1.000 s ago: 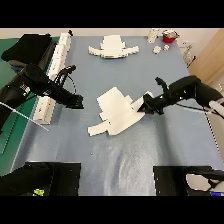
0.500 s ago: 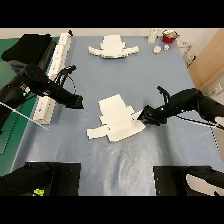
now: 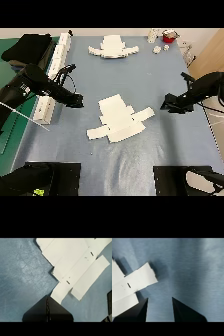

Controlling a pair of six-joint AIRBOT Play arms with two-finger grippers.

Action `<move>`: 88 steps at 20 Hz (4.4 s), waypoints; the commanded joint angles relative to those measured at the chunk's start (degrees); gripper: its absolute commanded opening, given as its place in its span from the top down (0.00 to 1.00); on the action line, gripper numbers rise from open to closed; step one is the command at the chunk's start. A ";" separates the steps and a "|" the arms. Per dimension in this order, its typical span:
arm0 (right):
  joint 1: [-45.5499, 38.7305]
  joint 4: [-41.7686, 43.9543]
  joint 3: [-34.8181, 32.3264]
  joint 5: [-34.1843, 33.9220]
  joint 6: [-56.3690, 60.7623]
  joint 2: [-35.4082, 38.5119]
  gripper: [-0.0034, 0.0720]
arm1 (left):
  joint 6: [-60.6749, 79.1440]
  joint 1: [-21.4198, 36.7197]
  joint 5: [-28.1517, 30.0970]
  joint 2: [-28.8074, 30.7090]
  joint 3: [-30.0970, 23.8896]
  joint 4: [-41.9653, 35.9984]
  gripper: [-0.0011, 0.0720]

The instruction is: Fold the box.

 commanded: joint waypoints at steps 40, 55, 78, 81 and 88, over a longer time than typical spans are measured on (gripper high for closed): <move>9.16 17.99 15.21 -15.43 -30.62 -30.82 0.86 | -1.09 3.48 -1.86 -6.14 0.13 -15.15 0.34; 13.86 19.71 -21.70 9.84 -20.31 10.45 0.95 | 5.62 3.61 -1.90 8.68 -13.11 -14.91 0.52; 27.50 12.31 -29.99 21.81 -12.33 20.85 0.95 | 29.88 -0.85 -0.52 -26.53 -3.80 -32.06 0.48; 27.50 12.28 -29.99 21.68 -12.33 20.85 0.95 | 30.29 -2.54 -4.02 -27.69 -1.05 -32.00 0.52; 27.50 11.89 -29.99 21.57 -12.33 20.85 0.95 | 30.49 -2.58 -10.80 -27.69 -0.04 -27.96 0.86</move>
